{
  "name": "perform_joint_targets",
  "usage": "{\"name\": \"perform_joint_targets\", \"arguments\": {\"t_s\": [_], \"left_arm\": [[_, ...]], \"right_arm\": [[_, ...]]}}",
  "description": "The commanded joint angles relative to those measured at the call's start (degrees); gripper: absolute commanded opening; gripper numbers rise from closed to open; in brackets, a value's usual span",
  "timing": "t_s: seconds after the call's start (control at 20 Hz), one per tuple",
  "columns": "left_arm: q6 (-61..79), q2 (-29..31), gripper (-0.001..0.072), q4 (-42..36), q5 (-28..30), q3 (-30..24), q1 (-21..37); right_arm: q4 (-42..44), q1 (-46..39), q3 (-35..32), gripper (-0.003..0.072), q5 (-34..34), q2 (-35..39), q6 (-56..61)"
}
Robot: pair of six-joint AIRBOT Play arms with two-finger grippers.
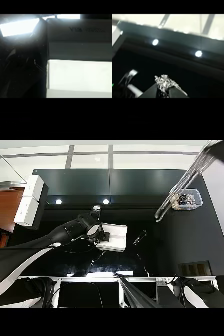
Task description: Fold the box and place the chain.
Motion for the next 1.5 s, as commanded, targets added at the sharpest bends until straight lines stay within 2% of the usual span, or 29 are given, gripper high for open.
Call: {"name": "perform_joint_targets", "arguments": {"t_s": [0.0,0.3,0.7,1.2,1.45], "left_arm": [[-0.02,0.00,0.0029,0.22,-0.04,0.02,0.04],[-0.02,0.00,0.0028,0.55,0.00,0.02,0.04],[-0.02,0.00,0.0028,0.61,-0.07,0.02,0.04],[-0.02,0.00,0.0028,0.63,-0.04,0.02,0.04],[-0.02,0.00,0.0028,0.63,-0.02,0.02,0.04]], "right_arm": [[0.57,6.84,-0.11,0.0020,5.51,0.09,-2.78],[5.53,16.11,-0.11,0.0020,4.02,-1.25,-2.67],[6.71,24.79,-0.11,0.0020,1.09,-7.63,-2.71],[6.54,25.68,-0.92,0.0020,0.59,-10.88,-2.71],[9.92,25.66,-1.20,0.0020,-6.93,-10.88,-4.39]]}}
